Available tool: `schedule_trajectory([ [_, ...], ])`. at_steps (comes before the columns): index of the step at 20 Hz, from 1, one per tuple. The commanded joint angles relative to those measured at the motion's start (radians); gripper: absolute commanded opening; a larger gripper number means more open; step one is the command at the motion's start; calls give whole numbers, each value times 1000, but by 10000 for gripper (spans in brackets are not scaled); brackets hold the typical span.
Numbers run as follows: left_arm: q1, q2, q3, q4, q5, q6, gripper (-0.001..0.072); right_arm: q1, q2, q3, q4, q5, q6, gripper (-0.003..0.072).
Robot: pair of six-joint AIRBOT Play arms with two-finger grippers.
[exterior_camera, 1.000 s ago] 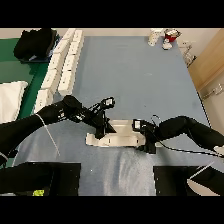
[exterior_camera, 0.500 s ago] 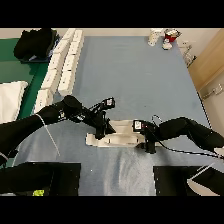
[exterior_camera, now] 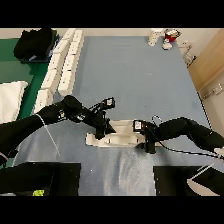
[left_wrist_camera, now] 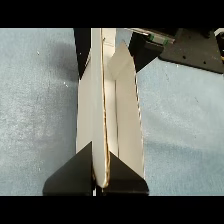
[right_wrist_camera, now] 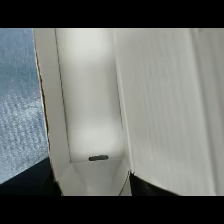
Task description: Fold the box.
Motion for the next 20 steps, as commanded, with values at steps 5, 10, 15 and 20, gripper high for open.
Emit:
schedule_trajectory([
  [5,1,0,1,0,1,0,12,0,0,0,-2,-16,1,462],
  [10,0,0,1,0,0,0,12,0,0,0,-2,-16,0,462],
  [15,0,0,1,-12,18,0,12,0,0,0,-4,-16,0,462],
  [20,0,0,1,-12,15,1,12,0,0,0,-4,-16,0,462],
])
